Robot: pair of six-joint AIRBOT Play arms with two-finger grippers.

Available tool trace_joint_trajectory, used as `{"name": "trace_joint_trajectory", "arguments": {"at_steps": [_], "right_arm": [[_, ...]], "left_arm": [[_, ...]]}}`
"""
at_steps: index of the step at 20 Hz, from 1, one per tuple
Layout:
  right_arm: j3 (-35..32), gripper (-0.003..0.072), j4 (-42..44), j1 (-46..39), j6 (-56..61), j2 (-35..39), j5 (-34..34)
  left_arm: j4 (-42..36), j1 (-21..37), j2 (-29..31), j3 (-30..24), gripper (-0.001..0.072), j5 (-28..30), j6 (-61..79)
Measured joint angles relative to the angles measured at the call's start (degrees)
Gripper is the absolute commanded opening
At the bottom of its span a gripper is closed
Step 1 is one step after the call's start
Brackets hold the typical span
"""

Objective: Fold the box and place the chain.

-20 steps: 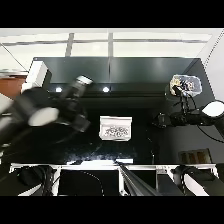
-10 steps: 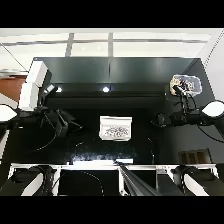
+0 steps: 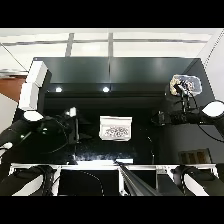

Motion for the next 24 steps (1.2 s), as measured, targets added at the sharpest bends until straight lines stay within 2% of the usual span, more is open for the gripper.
{"name": "trace_joint_trajectory", "arguments": {"at_steps": [3,5,12,18,24], "right_arm": [[0.02,0.0708,0.00,0.00,-0.15,0.00,-0.28],[0.02,0.0708,0.02,0.00,-0.15,0.00,-0.37],[0.02,0.0708,0.37,0.00,-0.17,0.00,0.39],[0.00,0.0708,0.44,0.00,-0.17,0.00,0.87],[0.02,0.0708,0.46,0.00,-0.17,0.00,0.87]], "left_arm": [[-1.97,-5.25,-2.29,1.07,0.0701,4.46,5.01],[-2.62,-6.93,-3.93,2.25,0.0701,5.42,6.03],[-1.25,-8.81,-9.01,7.17,0.0701,3.06,2.78],[2.03,-9.94,-10.16,7.98,0.0704,1.44,-1.36],[2.38,-11.96,-10.32,8.04,0.0704,3.56,-3.26]]}}
